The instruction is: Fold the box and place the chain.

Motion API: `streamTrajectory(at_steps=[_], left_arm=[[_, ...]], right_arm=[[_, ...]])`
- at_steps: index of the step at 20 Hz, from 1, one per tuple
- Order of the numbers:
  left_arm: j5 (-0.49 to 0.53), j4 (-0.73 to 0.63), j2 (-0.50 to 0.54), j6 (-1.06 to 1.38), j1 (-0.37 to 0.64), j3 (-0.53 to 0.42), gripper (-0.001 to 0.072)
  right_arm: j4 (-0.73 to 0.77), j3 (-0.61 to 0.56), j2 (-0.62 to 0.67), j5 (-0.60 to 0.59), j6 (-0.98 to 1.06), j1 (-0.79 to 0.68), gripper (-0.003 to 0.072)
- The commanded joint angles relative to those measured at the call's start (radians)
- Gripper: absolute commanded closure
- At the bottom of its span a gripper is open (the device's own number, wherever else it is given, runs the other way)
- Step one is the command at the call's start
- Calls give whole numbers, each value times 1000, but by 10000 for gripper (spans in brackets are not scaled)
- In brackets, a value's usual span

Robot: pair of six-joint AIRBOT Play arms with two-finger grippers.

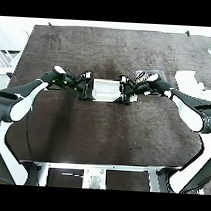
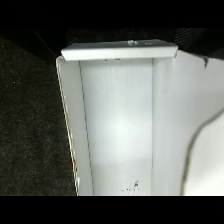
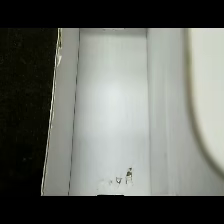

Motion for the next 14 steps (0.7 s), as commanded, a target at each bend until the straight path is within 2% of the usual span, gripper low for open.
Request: streamTrajectory(at_steps=[1, 8, 14], left_arm=[[11, 0, -2, 3, 1, 0, -11], [63, 1, -16, 10, -13, 1, -4], [61, 2, -16, 13, -15, 1, 7]], right_arm=[[-1, 0, 0, 1, -1, 0, 104], [-1, 0, 0, 1, -1, 0, 104], [-1, 0, 0, 1, -1, 0, 105]])
